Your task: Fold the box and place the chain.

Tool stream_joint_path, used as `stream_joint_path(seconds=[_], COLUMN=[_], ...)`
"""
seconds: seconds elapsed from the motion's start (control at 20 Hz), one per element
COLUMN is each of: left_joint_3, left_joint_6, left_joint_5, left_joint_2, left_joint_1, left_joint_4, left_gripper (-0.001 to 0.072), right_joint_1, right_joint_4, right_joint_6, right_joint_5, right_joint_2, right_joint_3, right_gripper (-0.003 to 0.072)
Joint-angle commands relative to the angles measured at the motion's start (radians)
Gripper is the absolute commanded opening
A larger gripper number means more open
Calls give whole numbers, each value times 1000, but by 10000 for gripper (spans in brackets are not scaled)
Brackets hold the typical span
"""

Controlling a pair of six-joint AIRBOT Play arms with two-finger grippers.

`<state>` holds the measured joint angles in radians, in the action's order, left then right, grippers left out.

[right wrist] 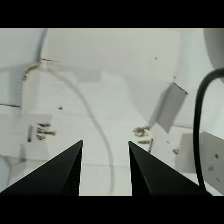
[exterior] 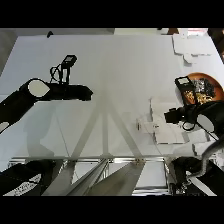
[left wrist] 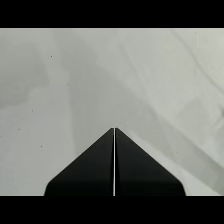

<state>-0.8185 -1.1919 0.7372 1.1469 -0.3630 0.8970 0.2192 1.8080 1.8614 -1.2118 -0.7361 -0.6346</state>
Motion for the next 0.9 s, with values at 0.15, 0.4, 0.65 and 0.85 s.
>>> stream_joint_path(seconds=[0.15,0.4,0.65,0.85], left_joint_3=[0,0,0,0], left_joint_6=[0,0,0,0], left_joint_5=[0,0,0,0], left_joint_2=[1,1,1,1], left_joint_1=[0,0,0,0], left_joint_4=[0,0,0,0], left_gripper=[11,11,11,11], right_joint_1=[-290,-647,-817,-817], right_joint_4=[42,-1,-190,-164], right_joint_6=[-115,-397,-570,-582], right_joint_5=[-116,-127,-46,-32], right_joint_2=[0,-21,-158,-325], right_joint_3=[0,0,-2,-3], right_gripper=[321,320,322,342])
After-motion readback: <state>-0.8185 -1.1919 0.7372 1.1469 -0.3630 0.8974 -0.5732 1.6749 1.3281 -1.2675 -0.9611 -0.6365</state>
